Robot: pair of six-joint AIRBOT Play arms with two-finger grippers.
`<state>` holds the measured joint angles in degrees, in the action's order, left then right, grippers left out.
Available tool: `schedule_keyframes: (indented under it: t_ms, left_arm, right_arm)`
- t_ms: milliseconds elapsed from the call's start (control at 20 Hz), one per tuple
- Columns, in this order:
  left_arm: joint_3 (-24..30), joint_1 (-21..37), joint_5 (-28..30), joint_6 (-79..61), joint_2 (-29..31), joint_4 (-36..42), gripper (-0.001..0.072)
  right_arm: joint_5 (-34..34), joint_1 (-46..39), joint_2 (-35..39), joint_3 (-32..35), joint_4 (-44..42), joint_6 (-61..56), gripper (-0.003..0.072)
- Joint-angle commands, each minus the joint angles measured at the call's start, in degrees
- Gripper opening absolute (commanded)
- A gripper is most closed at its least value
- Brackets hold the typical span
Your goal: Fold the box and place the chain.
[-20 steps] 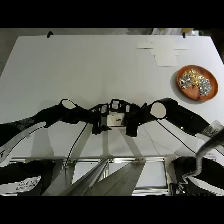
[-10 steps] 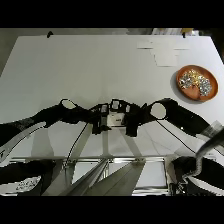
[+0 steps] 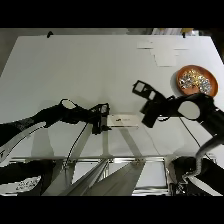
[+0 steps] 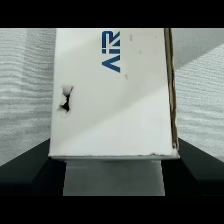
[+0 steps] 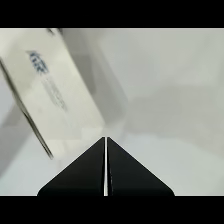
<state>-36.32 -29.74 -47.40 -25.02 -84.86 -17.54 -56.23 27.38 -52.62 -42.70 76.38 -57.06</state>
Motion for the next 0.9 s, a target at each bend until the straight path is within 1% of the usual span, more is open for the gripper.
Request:
schedule_keyframes:
  t_ms: [0, 50, 150, 250, 350, 500, 850]
  left_arm:
    - [-0.02, 0.00, 0.02, -0.02, 0.04, -0.02, 0.0221]
    - [-0.02, 0.00, 0.04, -0.02, 0.04, -0.02, 0.0221]
    - [-0.02, 0.00, 0.02, -0.02, 0.04, -0.02, 0.0221]
    - [-0.02, 0.00, 0.04, -0.02, 0.04, -0.02, 0.0221]
    - [-0.02, 0.00, 0.00, -0.02, 0.04, -0.02, 0.0221]
    - [-0.02, 0.00, 0.02, -0.02, 0.04, -0.02, 0.0221]
    - [-0.02, 0.00, 0.04, -0.39, 0.04, 0.72, 0.0221]
  right_arm:
    - [-14.45, -10.71, 2.82, 0.00, 10.43, -9.66, 0.0014]
    - [-16.59, -14.99, 2.84, 0.00, 11.41, -10.32, 0.0014]
    - [-17.84, -23.17, 2.84, 0.00, 11.19, -11.26, 0.0014]
    - [-18.01, -29.49, 2.84, 0.00, 10.82, -13.64, 0.0014]
    - [-20.31, -33.75, 2.84, 0.00, 10.84, -14.29, 0.0014]
    - [-24.35, -36.65, 2.84, -0.02, 10.84, -15.10, 0.0014]
    - [-24.28, -36.79, 2.84, -0.02, 10.82, -15.10, 0.0014]
